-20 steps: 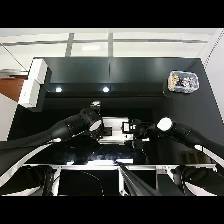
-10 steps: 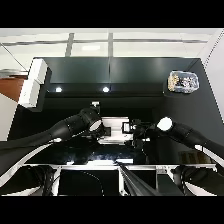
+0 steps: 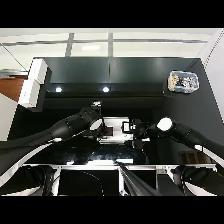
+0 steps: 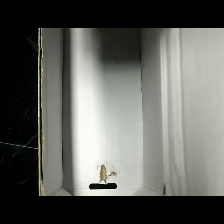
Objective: Fold the box and place the chain.
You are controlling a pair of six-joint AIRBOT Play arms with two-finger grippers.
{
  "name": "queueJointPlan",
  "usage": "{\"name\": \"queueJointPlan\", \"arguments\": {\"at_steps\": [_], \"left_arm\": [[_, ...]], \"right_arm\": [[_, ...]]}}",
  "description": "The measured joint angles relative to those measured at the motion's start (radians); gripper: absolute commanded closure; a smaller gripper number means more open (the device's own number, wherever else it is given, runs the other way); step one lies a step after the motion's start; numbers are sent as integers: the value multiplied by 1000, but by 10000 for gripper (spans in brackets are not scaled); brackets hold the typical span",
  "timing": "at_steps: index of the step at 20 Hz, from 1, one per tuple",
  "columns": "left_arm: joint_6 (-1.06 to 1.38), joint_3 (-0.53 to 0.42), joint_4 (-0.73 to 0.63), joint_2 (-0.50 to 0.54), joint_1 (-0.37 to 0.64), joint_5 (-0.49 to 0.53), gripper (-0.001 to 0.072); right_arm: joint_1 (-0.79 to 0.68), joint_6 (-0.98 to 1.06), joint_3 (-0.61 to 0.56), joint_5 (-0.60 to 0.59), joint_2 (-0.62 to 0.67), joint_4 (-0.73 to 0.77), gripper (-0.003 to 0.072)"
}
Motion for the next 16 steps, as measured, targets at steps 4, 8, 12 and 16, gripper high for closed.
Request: {"name": "queueJointPlan", "arguments": {"at_steps": [4, 8, 12, 16], "left_arm": [[-1, 1, 11, 0, 0, -11, 572], [-2, 1, 14, 0, -2, -9, 677], [2, 1, 14, 0, -3, 5, 677], [4, 1, 14, 0, -2, 10, 678]], "right_arm": [[0, 0, 0, 1, 0, -1, 213], [0, 0, 0, 1, 0, -1, 213], [0, 0, 0, 0, 0, -2, 213], [0, 0, 0, 0, 0, -2, 213]]}}
